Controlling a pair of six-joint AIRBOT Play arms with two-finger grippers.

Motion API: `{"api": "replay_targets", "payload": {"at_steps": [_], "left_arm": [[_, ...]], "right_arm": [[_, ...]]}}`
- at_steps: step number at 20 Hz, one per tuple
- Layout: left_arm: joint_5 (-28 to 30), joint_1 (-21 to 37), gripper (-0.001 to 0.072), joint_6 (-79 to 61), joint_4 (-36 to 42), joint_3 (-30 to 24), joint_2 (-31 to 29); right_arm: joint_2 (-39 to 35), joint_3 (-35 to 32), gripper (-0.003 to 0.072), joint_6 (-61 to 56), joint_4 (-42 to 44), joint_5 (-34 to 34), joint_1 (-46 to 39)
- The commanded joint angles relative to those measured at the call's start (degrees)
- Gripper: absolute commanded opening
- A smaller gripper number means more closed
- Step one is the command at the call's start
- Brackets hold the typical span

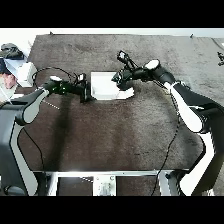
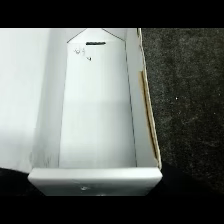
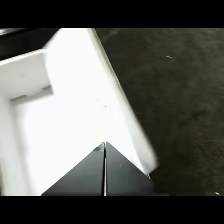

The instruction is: Fold the box and place the chain.

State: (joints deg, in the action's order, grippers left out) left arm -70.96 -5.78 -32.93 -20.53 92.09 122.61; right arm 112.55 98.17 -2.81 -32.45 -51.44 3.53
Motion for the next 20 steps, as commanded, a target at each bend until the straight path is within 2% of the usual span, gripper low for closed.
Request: {"api": "replay_targets", "payload": {"at_steps": [1,11,15,17,20], "left_arm": [[0.02,0.00,0.0205,-0.04,-0.02,0.02,-0.04],[0.02,0.00,0.0204,-0.04,0.00,0.02,-0.04],[0.02,0.00,0.0205,-0.04,0.00,0.02,-0.04],[0.02,0.00,0.0205,-0.04,0.00,0.02,-0.04],[0.02,0.00,0.0204,-0.04,0.00,0.02,-0.04]], "right_arm": [[1.68,0.02,-0.0016,-0.02,-0.39,3.65,-0.02],[3.98,0.07,-0.0015,0.22,-0.74,2.82,0.09],[0.76,0.13,-0.0016,0.17,-0.76,2.54,-0.04],[-2.75,0.13,-0.0015,0.13,-2.16,0.20,-0.61],[-6.71,0.13,-0.0008,-0.07,-10.21,-9.38,-1.86]]}}
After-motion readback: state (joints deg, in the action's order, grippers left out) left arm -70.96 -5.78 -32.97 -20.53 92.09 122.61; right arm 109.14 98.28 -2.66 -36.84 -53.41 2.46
